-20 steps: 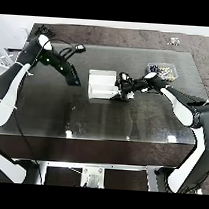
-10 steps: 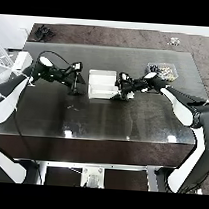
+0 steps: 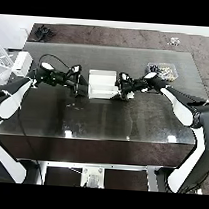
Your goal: Fold the box and place the chain.
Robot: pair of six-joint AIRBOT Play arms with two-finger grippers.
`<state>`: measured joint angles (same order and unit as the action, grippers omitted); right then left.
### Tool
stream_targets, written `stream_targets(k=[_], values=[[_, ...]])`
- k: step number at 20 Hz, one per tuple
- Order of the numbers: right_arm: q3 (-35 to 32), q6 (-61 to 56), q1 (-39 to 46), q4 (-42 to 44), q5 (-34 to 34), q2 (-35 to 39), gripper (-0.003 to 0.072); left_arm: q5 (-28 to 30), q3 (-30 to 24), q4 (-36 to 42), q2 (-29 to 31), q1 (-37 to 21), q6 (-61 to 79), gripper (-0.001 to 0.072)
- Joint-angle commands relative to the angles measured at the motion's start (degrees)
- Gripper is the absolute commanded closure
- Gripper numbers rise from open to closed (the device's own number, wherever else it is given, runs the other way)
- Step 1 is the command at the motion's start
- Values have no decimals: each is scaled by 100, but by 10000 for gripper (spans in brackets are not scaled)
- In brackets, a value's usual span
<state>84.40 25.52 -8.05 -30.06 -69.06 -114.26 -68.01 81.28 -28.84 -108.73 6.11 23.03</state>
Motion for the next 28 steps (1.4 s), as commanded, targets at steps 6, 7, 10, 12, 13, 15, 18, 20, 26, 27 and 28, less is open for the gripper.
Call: stream_targets(k=[6, 7, 10, 12, 13, 15, 18, 20, 26, 27, 28], values=[[2, 0, -4, 0, 0, 2, 126, 92, -2, 96, -44, -35, 57, -11], [2, 0, -4, 0, -2, 2, 126, 63, -2, 105, -44, -33, 57, -11], [2, 0, -4, 0, -2, 2, 126, -22, -2, 103, -44, -35, 63, -11], [2, 0, -4, 0, 0, 2, 126, -39, -2, 103, -44, -33, 61, -11], [2, 0, -4, 0, -2, 2, 126, -57, -2, 101, -44, -28, 63, -11], [2, 0, -4, 0, -2, 2, 126, -81, 0, 109, -74, -28, 66, -11], [2, 0, -4, 0, -2, 2, 126, -138, 0, 254, -271, -28, 101, -11], [2, 0, -4, 0, -2, 2, 126, 9, 0, 348, -317, -15, 111, -11], [2, 0, -4, 0, -2, 2, 126, 227, 0, 444, -317, 127, 256, -11], [2, 0, -4, 0, -2, 2, 126, 273, 0, 439, -317, 146, 258, -11], [2, 0, -4, 0, -2, 2, 126, 313, 0, 442, -317, 177, 293, -11]])
